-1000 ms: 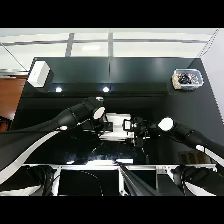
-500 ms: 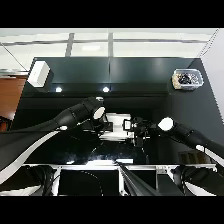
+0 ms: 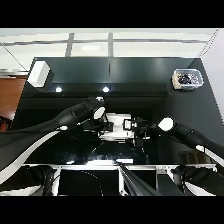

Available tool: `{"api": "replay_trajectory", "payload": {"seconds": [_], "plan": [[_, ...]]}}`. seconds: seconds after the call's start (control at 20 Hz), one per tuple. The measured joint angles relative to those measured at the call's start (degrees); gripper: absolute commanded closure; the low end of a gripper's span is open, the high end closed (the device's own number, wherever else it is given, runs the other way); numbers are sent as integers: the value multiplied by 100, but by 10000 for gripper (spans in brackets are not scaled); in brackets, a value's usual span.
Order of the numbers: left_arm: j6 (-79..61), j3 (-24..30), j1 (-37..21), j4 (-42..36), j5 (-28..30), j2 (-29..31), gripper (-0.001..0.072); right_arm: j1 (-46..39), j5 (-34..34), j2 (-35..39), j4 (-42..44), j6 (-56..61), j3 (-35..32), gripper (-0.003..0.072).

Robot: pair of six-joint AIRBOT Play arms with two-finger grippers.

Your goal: Fold the box and place the chain.

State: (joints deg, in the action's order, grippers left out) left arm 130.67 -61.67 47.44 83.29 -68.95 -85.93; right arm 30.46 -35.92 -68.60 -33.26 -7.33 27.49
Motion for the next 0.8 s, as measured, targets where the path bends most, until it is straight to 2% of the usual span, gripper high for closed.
{"api": "replay_trajectory", "payload": {"seconds": [0.45,0.8], "plan": [[4,-2,0,87,9,-7,679,-20,-350,890,-363,179,24,94],[13,-2,0,57,-4,-7,679,-396,-527,1064,-1005,570,28,94]]}}
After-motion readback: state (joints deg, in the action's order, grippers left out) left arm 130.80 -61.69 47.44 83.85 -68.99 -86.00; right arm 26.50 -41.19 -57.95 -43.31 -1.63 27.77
